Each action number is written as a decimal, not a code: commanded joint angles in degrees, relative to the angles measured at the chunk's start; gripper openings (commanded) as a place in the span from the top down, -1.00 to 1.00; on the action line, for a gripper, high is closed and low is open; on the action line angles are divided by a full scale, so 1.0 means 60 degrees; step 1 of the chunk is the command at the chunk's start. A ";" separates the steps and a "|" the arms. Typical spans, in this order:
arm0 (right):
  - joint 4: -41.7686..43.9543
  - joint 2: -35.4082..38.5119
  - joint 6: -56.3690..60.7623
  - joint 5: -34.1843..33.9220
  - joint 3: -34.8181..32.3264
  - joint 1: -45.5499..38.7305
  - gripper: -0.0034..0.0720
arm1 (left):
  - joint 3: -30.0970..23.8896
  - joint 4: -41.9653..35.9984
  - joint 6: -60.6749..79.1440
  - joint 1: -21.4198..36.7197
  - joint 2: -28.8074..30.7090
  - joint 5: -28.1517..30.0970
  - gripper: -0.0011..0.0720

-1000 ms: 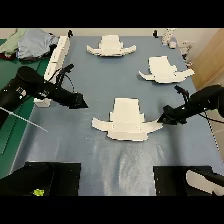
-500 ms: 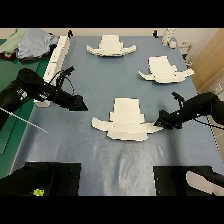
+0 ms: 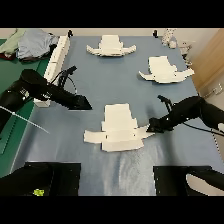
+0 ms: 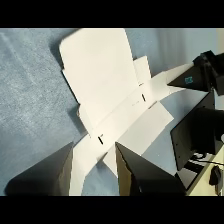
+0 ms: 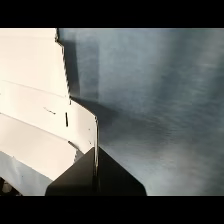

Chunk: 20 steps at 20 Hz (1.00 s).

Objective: Fold the box.

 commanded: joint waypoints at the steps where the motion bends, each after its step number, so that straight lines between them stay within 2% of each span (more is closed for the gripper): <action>1: -0.0087 0.1362 0.0168 0.1293 -0.1042 0.1290 0.92 | -0.0007 -0.0007 0.0011 0.0076 -0.0648 -0.0004 -0.12; 4: -0.0077 0.2481 0.0652 0.2707 -0.1851 0.1985 0.92 | -0.0007 -0.0211 0.0022 0.0076 -0.1596 -0.0025 -0.12; 10: -0.0040 0.2794 0.0900 0.2911 -0.2084 0.2379 0.92 | -0.0007 -0.0382 0.0342 -0.0044 -0.3089 -0.0127 -0.12; 13: -0.0040 0.2790 0.0933 0.3056 -0.2084 0.2528 0.92 | 0.0106 -0.0761 0.0922 -0.0412 -0.3694 -0.0135 -0.12; 17: -0.0051 0.2787 0.0973 0.3042 -0.2084 0.2528 0.92 | 0.0976 -0.0889 0.1392 -0.1038 -0.4575 -0.0237 -0.12; 20: -0.0062 0.2783 0.0969 0.3038 -0.2084 0.2528 0.92 | 0.1606 -0.0878 0.1843 -0.1253 -0.4685 -0.0652 -0.12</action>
